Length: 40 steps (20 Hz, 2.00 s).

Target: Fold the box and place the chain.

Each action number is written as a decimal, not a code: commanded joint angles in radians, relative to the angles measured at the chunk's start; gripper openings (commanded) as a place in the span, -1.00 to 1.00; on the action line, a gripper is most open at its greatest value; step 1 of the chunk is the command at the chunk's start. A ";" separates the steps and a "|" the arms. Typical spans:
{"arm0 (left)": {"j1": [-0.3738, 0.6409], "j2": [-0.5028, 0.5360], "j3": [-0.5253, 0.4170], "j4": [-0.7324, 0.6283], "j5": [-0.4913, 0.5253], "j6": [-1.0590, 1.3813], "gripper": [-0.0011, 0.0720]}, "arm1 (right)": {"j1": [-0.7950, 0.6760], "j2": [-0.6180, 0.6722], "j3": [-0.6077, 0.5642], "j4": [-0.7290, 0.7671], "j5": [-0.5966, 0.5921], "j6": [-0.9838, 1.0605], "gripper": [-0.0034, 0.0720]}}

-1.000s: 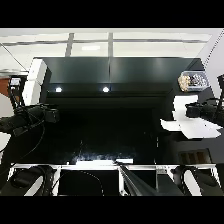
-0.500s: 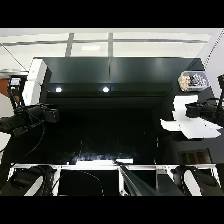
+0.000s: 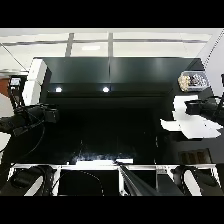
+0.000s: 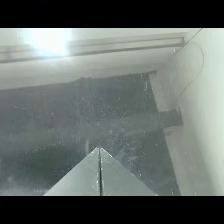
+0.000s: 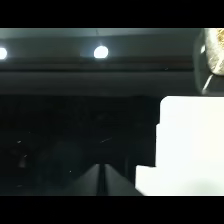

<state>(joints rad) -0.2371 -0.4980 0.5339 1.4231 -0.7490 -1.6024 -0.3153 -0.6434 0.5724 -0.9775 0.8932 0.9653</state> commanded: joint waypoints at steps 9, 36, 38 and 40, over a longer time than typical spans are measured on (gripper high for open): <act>-0.001 -0.002 -0.001 0.008 0.101 -0.002 0.96 | -0.185 -0.127 0.082 -0.450 -0.270 0.643 0.84; -0.001 -0.106 -0.001 0.004 0.091 -0.002 0.96 | -0.794 -1.234 0.795 0.066 0.770 -0.016 0.96; -0.001 -0.106 -0.001 0.004 0.091 -0.002 0.96 | -0.776 -1.234 0.795 0.024 0.758 -0.016 0.51; -0.001 -0.106 -0.001 0.004 0.091 -0.002 0.96 | -0.774 -1.234 0.795 0.024 0.757 -0.021 0.49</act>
<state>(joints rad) -0.2379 -0.6029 0.5327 1.4269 -0.6582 -1.6039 -1.1053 -1.8740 1.3670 -0.9150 1.6535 0.9501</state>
